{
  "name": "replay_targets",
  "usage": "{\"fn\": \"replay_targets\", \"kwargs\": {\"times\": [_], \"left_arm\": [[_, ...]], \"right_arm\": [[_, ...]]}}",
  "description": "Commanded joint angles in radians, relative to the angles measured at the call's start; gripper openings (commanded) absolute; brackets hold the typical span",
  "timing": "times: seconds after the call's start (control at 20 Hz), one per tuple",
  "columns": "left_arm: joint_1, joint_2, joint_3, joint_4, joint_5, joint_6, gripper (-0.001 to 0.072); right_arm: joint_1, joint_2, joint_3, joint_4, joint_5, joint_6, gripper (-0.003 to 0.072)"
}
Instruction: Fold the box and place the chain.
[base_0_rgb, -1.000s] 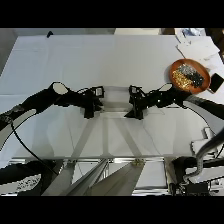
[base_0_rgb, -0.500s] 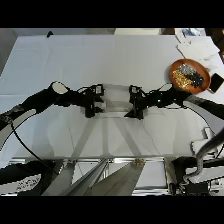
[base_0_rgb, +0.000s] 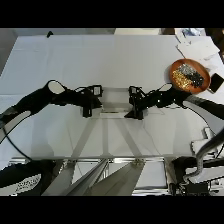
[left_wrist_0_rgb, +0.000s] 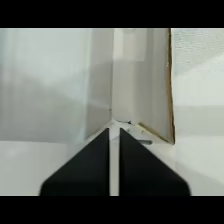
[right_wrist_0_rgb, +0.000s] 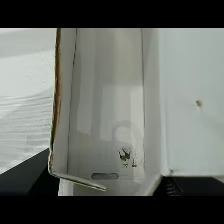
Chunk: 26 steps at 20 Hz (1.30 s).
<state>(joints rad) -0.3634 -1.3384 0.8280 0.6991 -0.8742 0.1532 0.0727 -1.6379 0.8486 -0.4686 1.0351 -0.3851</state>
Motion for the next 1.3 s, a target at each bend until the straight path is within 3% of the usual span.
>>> {"fn": "replay_targets", "kwargs": {"times": [0.0,0.15,0.25,0.35,0.45,0.8,1.25], "left_arm": [[0.06,0.114,0.001,0.032,-0.057,-0.052,0.0011],[0.188,0.183,0.0,0.045,-0.148,-0.29,0.0007],[0.253,0.177,0.0,0.132,-0.138,-0.643,0.0007],[0.272,0.154,-0.002,0.252,-0.102,-1.036,0.0007],[0.264,0.114,-0.002,0.329,-0.119,-1.224,0.0007],[0.137,-0.008,-0.003,0.458,-0.198,-1.375,0.0009],[0.105,-0.013,-0.003,0.294,-0.2,-1.365,0.0008]], "right_arm": [[0.0,0.0,0.001,0.001,-0.002,0.002,0.0456],[0.0,0.0,0.001,0.001,-0.002,0.002,0.0456],[0.0,0.0,0.001,0.001,-0.002,0.002,0.0456],[0.0,0.0,0.001,0.001,-0.002,0.002,0.0456],[0.0,0.0,0.001,0.001,-0.002,0.002,0.0456],[0.0,0.0,0.001,0.001,-0.002,0.002,0.0456],[0.0,0.0,0.001,0.001,-0.002,0.002,0.0456]]}}
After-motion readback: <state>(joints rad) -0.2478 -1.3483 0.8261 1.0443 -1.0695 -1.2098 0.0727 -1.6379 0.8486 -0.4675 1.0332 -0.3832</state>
